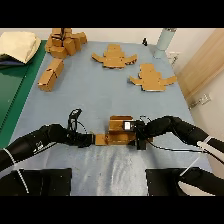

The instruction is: Fold the box.

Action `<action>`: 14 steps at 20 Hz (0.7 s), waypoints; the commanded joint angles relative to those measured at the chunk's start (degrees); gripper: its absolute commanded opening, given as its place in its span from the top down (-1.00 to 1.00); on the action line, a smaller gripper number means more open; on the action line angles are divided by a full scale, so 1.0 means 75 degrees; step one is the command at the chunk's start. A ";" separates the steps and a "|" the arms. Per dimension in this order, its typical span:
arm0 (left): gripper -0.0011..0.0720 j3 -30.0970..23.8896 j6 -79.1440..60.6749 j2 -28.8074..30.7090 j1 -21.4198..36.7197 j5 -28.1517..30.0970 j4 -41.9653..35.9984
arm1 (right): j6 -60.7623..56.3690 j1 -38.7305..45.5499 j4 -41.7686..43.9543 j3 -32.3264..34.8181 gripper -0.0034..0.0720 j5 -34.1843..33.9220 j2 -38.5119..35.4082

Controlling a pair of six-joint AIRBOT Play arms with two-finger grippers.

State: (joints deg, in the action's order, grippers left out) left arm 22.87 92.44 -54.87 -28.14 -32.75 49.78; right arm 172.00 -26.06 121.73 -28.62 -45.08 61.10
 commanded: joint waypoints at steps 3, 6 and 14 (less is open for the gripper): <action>0.93 0.0207 0.0082 -0.0102 -0.0641 0.0554 -0.0303 | -0.0003 0.0000 0.0000 0.0000 -0.31 0.0003 0.0003; 0.93 0.0399 0.0079 -0.0102 -0.0799 0.0536 -0.0303 | -0.0003 0.0000 0.0000 0.0000 -0.31 0.0000 0.0003; 0.74 0.1239 0.0055 -0.0102 -0.0804 0.0055 -0.0262 | -0.0003 0.0000 0.0000 0.0000 -0.31 0.0003 0.0003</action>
State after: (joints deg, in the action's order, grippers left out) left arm 30.59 93.01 -55.59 -34.13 -31.40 47.55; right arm 171.98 -26.06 121.73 -28.62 -45.08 61.10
